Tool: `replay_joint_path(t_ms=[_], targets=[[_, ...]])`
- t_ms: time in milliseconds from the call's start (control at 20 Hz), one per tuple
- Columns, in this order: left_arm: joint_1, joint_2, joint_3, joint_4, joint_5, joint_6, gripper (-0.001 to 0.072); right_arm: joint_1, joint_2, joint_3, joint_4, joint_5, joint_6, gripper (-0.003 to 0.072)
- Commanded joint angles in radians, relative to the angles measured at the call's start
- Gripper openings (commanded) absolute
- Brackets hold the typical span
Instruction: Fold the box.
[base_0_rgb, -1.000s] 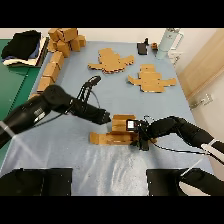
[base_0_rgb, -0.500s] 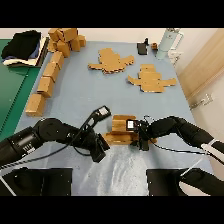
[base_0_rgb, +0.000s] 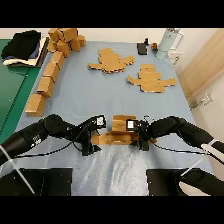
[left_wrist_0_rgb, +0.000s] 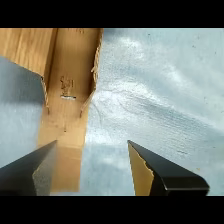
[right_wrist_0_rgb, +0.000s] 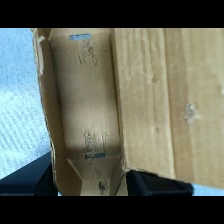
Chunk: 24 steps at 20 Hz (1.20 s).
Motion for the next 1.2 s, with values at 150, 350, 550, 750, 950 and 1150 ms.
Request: replay_joint_path(t_ms=[150, 350, 550, 750, 950, 1150], targets=[[0.024, -0.134, -0.004, -0.242, 0.071, 0.322, 0.0667, 0.0, 0.0, 0.0, -0.001, 0.0, 0.0, 0.0509], [0.024, -0.14, -0.005, -0.242, 0.121, 0.322, 0.0667, 0.0, 0.0, 0.0, -0.001, 0.0, 0.0, 0.0509], [0.023, -0.15, -0.004, -0.244, 0.133, 0.323, 0.0665, 0.0, 0.0, 0.0, -0.001, 0.0, 0.0, 0.0509], [-0.012, -0.188, 0.015, -0.271, 0.132, 0.335, 0.0517, 0.0, 0.0, 0.0, -0.001, 0.0, 0.0, 0.0509], [-0.032, -0.228, 0.031, -0.313, 0.13, 0.351, 0.0354, 0.0, 0.0, 0.0, -0.001, 0.0, 0.0, 0.0509], [-0.033, -0.232, 0.031, -0.313, 0.149, 0.355, 0.0288, 0.0, 0.0, 0.0, -0.001, 0.0, 0.0, 0.0509]])
